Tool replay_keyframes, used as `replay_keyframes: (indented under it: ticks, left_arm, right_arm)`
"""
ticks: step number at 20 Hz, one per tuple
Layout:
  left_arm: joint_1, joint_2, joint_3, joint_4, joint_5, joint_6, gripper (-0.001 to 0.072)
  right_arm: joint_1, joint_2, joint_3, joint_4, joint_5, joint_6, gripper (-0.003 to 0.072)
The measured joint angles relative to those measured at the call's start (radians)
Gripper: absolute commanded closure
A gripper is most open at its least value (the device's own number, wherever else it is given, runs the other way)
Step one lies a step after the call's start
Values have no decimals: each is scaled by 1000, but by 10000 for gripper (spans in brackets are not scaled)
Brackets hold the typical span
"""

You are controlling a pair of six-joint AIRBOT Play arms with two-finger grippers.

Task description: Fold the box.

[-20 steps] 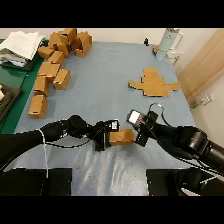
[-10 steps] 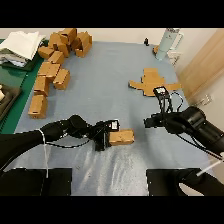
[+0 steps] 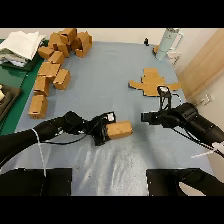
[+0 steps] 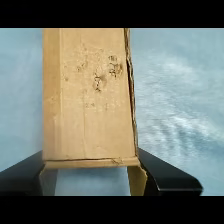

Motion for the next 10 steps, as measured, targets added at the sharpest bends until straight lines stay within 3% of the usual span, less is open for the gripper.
replay_keyframes:
  ticks: [5,10]
  left_arm:
    - [148,13,0,16,37,-64,155]
    - [398,33,1,141,72,-256,155]
  right_arm:
    - [-2,-6,0,-31,13,39,680]
    - [-2,-7,0,-39,16,48,680]
